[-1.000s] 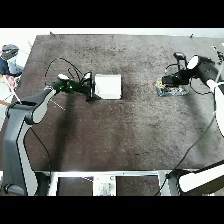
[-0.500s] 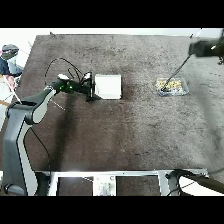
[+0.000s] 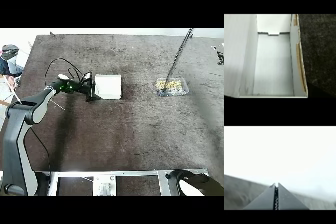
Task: Fold the box and place the chain.
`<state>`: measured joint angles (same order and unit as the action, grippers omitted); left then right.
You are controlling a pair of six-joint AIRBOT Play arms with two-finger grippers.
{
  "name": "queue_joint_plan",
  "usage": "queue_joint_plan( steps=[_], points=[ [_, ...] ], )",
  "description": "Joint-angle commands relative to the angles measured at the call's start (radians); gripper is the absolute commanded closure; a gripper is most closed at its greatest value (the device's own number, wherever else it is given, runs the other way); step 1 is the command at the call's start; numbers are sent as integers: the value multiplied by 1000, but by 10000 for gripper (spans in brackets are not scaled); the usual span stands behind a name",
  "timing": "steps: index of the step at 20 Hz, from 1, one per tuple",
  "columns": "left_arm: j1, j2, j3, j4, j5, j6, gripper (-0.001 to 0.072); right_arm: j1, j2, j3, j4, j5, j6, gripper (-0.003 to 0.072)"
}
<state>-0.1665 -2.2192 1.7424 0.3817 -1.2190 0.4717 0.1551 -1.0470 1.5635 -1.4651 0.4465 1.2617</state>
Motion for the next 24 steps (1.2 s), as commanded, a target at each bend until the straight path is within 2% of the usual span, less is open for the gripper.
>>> queue_joint_plan(
  steps=[1,7,11,18,24],
  points=[
    [0,0,0,0,0,0,533,104,-5,1,0,-74,-17,676],
    [0,0,0,0,0,0,533,232,-66,0,0,-155,-17,676],
    [0,0,0,0,0,0,533,283,-147,-1,16,-76,-12,676],
    [0,0,0,0,0,0,533,368,-311,-4,129,141,-9,676],
    [0,0,0,0,0,0,533,440,-504,-5,153,161,-9,676]
  ],
)
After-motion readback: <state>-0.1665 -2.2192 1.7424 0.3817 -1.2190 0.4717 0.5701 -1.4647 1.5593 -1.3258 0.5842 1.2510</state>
